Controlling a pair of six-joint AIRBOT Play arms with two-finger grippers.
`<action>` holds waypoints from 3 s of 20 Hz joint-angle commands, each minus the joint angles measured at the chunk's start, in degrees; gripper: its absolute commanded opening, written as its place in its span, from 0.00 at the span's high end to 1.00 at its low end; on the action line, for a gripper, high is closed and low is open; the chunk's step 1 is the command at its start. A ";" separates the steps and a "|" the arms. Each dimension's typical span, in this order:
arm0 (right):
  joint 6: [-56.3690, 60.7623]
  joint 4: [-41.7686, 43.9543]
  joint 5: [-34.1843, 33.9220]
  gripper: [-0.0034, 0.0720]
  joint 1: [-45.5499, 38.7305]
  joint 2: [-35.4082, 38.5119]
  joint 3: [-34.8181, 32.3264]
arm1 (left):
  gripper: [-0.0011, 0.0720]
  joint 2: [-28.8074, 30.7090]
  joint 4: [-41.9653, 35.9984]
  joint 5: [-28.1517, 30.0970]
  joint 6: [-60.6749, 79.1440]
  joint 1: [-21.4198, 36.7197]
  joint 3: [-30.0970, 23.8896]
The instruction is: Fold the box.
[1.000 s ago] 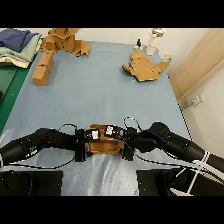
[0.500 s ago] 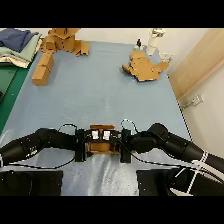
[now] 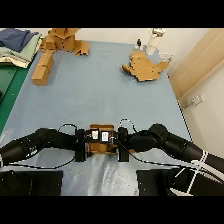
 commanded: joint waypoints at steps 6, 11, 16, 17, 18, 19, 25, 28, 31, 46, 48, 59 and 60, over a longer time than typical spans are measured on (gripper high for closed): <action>-0.96 3.10 0.26 0.16 -0.02 -0.98 -0.04 | 0.34 0.04 -0.02 0.00 -0.04 0.02 0.07; 5.86 0.96 -1.03 0.20 -0.17 -0.90 0.00 | 0.34 0.04 -0.02 -0.02 -0.04 0.02 0.07; 41.40 -21.31 -11.74 0.95 -0.17 2.89 3.10 | 0.34 0.04 -0.04 -0.02 -0.04 0.02 0.07; 49.79 -26.75 -14.67 0.95 -0.17 3.93 3.41 | 0.34 0.04 -0.02 -0.02 -0.04 0.02 0.07; 58.77 -33.05 -18.25 0.95 -0.20 5.33 3.58 | 0.34 0.04 -0.04 -0.02 -0.04 0.02 0.07; 68.85 -39.06 -22.23 0.95 -0.37 6.91 3.63 | 0.34 0.02 -0.02 -0.04 -0.04 0.02 0.07; 90.82 -30.16 -24.11 0.95 -11.82 9.62 -0.63 | 0.34 0.04 -0.02 -0.02 -0.04 0.02 0.07; 89.46 -19.23 -14.10 0.95 -11.78 9.29 -4.37 | 0.34 0.04 -0.02 0.00 -0.04 0.02 0.07; 88.48 -15.04 -10.54 0.95 -11.08 6.73 -6.14 | 0.34 0.04 -0.04 -0.02 -0.04 0.02 0.07; 80.87 2.21 -4.22 0.55 -10.71 6.05 -0.07 | 0.34 0.04 -0.02 -0.02 -0.04 0.02 0.07; 80.87 2.36 -4.79 0.55 -9.44 5.81 -0.07 | 0.34 0.04 -0.02 -0.04 -0.04 0.02 0.07; 84.85 -0.76 -3.58 0.37 -0.59 -3.10 2.86 | 0.34 0.04 -0.02 -0.02 -0.04 0.02 0.07; 87.27 -2.54 -3.89 0.37 -0.02 -4.74 4.61 | 0.34 0.04 -0.04 -0.02 -0.04 0.02 0.07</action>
